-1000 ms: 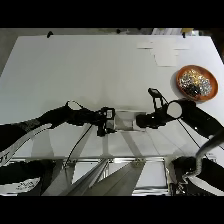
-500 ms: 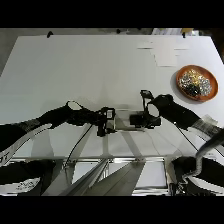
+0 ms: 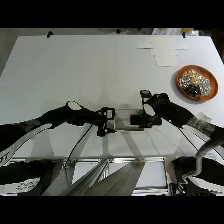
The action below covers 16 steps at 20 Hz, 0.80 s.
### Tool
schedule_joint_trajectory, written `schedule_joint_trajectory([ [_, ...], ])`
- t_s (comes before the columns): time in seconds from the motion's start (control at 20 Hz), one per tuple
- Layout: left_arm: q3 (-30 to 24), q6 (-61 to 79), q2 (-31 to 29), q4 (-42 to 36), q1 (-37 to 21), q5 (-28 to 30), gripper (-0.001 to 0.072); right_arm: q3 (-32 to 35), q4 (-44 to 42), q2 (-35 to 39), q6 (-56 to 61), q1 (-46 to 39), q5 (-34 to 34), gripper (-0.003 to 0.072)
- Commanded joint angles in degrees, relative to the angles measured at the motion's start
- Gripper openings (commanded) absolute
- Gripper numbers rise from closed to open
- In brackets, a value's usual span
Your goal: Fold the box and place the chain.
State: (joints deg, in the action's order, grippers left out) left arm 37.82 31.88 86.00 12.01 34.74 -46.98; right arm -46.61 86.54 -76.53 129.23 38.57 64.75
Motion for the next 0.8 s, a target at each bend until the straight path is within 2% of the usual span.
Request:
schedule_joint_trajectory([
  [0.0,0.07,0.07,0.0,0.02,-0.02,0.02,0.0212,0.0,0.0,-0.57,-0.07,0.04,0.96,0.0015],
  [0.1,0.07,0.07,0.0,0.02,-0.02,0.0,0.0212,0.0,0.09,-0.57,-0.07,0.04,0.61,0.0018],
  [0.2,0.07,0.07,0.0,0.02,-0.02,0.0,0.0212,0.02,0.09,-0.57,-0.07,0.04,0.13,0.0186],
  [0.35,0.07,0.07,0.0,0.02,-0.02,0.02,0.0212,0.15,0.44,-0.61,-0.02,0.04,0.24,0.0182],
  [0.4,0.07,0.07,0.0,0.02,0.0,0.0,0.0212,0.15,0.44,-0.61,-0.02,0.04,0.24,0.014],
  [0.45,0.07,0.07,0.0,0.02,-0.02,0.02,0.0212,0.15,0.52,-0.61,-0.02,0.04,0.24,0.0039],
  [0.75,0.07,0.07,0.0,0.02,-0.02,0.02,0.0212,0.28,0.26,-0.61,-0.04,0.04,0.11,0.0015],
])
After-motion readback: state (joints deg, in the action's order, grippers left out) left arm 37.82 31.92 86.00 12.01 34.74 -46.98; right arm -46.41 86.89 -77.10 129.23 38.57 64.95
